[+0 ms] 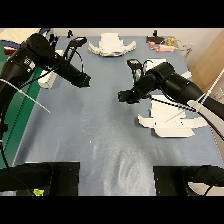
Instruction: Fold the box.
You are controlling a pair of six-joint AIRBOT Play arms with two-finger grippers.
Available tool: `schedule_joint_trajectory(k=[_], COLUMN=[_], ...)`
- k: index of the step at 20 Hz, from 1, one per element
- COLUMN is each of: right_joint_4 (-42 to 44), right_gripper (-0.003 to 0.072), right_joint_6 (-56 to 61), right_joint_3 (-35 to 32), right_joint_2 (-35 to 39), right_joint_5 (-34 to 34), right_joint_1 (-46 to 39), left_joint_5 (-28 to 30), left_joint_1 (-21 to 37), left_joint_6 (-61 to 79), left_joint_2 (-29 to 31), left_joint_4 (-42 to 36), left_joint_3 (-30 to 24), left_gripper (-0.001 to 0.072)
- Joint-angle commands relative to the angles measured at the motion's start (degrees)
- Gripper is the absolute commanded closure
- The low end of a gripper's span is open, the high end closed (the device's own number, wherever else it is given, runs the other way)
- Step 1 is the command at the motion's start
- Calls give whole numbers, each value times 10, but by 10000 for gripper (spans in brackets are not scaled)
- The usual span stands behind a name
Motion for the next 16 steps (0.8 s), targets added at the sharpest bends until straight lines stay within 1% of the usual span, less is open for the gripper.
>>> schedule_joint_trajectory(k=[1, 14, 16], right_joint_4=[0, 0, 0], right_gripper=[679, 679, 679], right_joint_6=[0, 0, 0], right_joint_3=[0, 0, 0], right_joint_2=[0, 0, -1], right_joint_5=[0, 1, 9], right_joint_1=[0, 0, 0], left_joint_5=[0, 0, 0], left_joint_1=[0, 0, 0], left_joint_6=[0, 0, 0], left_joint_2=[0, 0, 0], left_joint_4=[0, 0, 0], left_joint_3=[0, 0, 0], left_gripper=[695, 695, 695])
